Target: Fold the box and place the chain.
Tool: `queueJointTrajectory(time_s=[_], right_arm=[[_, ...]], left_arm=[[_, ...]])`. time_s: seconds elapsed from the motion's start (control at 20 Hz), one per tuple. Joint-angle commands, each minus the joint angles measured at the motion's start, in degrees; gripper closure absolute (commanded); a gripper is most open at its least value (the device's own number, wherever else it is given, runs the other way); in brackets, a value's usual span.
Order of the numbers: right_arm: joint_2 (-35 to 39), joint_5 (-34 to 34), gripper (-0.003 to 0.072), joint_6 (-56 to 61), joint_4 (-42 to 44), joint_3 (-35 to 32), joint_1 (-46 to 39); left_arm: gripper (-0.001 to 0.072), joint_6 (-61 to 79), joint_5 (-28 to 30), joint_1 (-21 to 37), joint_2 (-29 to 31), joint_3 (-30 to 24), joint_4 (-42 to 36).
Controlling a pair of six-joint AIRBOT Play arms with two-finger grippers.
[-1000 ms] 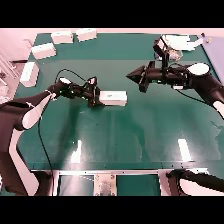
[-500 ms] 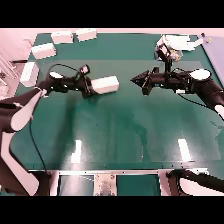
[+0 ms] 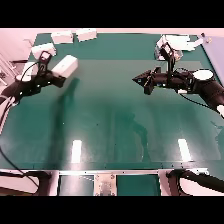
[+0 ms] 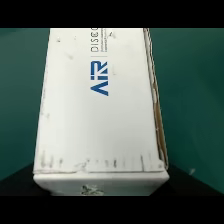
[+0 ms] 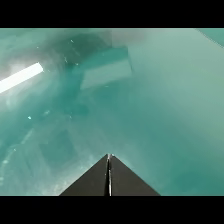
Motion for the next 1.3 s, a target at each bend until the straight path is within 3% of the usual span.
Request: queueJointTrajectory(time_s=[0.0,0.25,0.5,0.55,0.6,0.65,0.85,1.0,1.2,1.25], right_arm=[[0.04,0.04,0.0678,0.79,0.15,-0.11,0.42],[0.04,0.04,0.0678,0.79,0.13,-0.13,1.77],[0.04,0.04,0.0674,1.57,0.44,-0.22,1.77],[0.04,0.13,0.0623,2.1,0.42,-0.24,1.77],[0.04,0.57,0.0593,2.27,0.42,-0.24,1.77],[0.04,1.2,0.0556,2.27,0.5,-0.24,1.77],[0.04,2.27,0.0522,2.27,0.57,-0.22,2.12],[0.55,3.5,0.0511,2.27,0.59,-0.22,2.12],[5.53,1.99,0.0514,3.72,0.52,-0.22,1.6],[7.04,1.42,0.0546,5.27,0.24,-0.24,1.22]], left_arm=[[0.0696,-7.02,19.12,1.44,4.42,-9.66,-0.15],[0.0696,-9.81,25.55,1.44,4.42,-13.7,-0.5],[0.0691,-9.46,25.66,1.44,3.91,-13.99,-0.17],[0.0579,-9.01,24.5,1.44,3.54,-13.97,0.26],[0.0071,-9.09,24.24,1.44,3.34,-13.88,0.35],[-0.0011,-9.09,24.04,1.44,3.34,-13.88,0.24],[-0.0011,-5.51,24.26,1.44,4.15,-13.9,1.53],[-0.0011,-3.45,23.17,1.44,8.5,-13.92,1.51],[-0.0011,-5.38,16.31,1.44,20.17,-14.29,1.44],[0.0,-7.32,12.98,1.44,23.87,-14.71,1.46]])
